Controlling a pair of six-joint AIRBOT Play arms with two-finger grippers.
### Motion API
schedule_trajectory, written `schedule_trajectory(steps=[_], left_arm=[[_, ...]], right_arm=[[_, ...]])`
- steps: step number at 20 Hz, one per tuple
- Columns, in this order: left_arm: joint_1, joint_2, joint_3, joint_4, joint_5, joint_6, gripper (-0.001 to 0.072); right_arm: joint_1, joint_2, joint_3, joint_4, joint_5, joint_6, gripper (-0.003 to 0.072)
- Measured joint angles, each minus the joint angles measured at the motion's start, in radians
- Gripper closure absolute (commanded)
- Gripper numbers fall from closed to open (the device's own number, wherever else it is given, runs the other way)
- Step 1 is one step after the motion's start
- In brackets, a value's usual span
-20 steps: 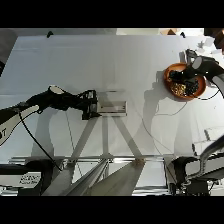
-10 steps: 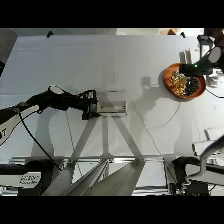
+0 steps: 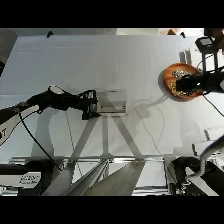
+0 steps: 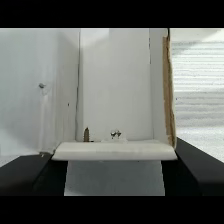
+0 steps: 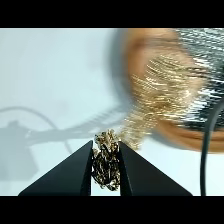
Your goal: Fold the box and place the chain.
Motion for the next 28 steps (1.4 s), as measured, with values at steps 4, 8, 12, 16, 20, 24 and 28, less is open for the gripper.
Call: schedule_trajectory(steps=[4, 8, 12, 16, 20, 24, 28], left_arm=[[0.0, 0.0, 0.0, 0.0, 0.0, 0.0, 0.0433], [0.0, 0.0, 0.0, 0.0, 0.0, 0.0, 0.0433], [0.0, 0.0, 0.0, 0.0, 0.0, 0.0, 0.0433], [0.0, 0.0, 0.0, 0.0, 0.0, 0.0, 0.0433], [0.0, 0.0, 0.0, 0.0, 0.0, 0.0, 0.0433], [0.0, 0.0, 0.0, 0.0, 0.0, 0.0, 0.0433], [0.0, 0.0, 0.0, 0.0, 0.0, 0.0, 0.0433]], right_arm=[[0.18, -0.019, -0.025, 0.053, -0.007, -0.003, 0.0678], [0.334, -0.138, -0.023, 0.085, -0.122, 0.003, 0.0678], [0.443, -0.276, 0.05, 0.202, -0.211, -0.002, 0.0677], [0.491, -0.34, 0.121, 0.343, -0.242, -0.055, 0.0679], [0.504, -0.358, 0.142, 0.448, -0.238, -0.077, 0.068], [0.507, -0.393, 0.148, 0.461, -0.22, -0.117, 0.0678], [0.488, -0.471, 0.142, 0.434, -0.187, -0.124, 0.0425]])
